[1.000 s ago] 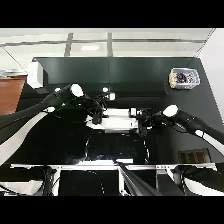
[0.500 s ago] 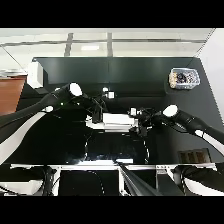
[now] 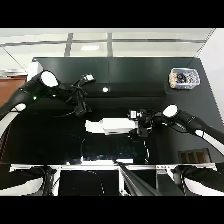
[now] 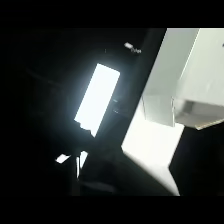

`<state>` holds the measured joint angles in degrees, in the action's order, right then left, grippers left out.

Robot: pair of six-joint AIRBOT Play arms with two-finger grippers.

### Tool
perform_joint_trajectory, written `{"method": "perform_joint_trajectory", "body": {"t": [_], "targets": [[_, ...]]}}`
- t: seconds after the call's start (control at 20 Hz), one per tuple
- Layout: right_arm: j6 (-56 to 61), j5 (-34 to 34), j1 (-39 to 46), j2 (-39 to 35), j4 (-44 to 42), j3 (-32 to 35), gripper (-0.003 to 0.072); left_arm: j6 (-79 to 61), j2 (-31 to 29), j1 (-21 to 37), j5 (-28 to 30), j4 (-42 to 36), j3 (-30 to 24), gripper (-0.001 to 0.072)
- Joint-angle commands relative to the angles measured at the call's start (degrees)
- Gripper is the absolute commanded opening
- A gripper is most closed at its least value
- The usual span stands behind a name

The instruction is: Fold the box and place the chain.

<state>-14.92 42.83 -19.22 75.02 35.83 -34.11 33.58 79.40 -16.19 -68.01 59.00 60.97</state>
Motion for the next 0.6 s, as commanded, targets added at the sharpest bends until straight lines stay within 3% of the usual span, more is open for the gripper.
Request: {"method": "perform_joint_trajectory", "body": {"t": [0.0, 0.1, 0.25, 0.4, 0.55], "targets": [[-0.09, -0.76, -0.07, 0.04, -0.07, 0.0, 0.0442, 9.88, -1.18, 1.27, -13.05, -0.28, -0.61, 0.0024], [-0.09, -0.81, -0.07, 0.04, -0.48, 0.0, 0.0442, 9.88, -1.29, -0.92, -15.15, -5.35, -2.97, 0.0022], [-0.07, -0.96, -0.07, 0.04, -1.55, 0.0, 0.0443, 4.79, -2.97, -8.11, -12.85, -8.66, -9.07, 0.002], [-0.07, -0.96, -0.07, 0.04, -1.57, 0.0, 0.0443, 2.8, -11.8, -12.74, 1.73, -10.71, -17.03, 0.002], [-0.07, -0.98, -0.07, 0.04, -1.6, 0.0, 0.0443, 1.14, -24.28, -12.28, 20.85, -20.46, -26.43, 0.0025]]}}
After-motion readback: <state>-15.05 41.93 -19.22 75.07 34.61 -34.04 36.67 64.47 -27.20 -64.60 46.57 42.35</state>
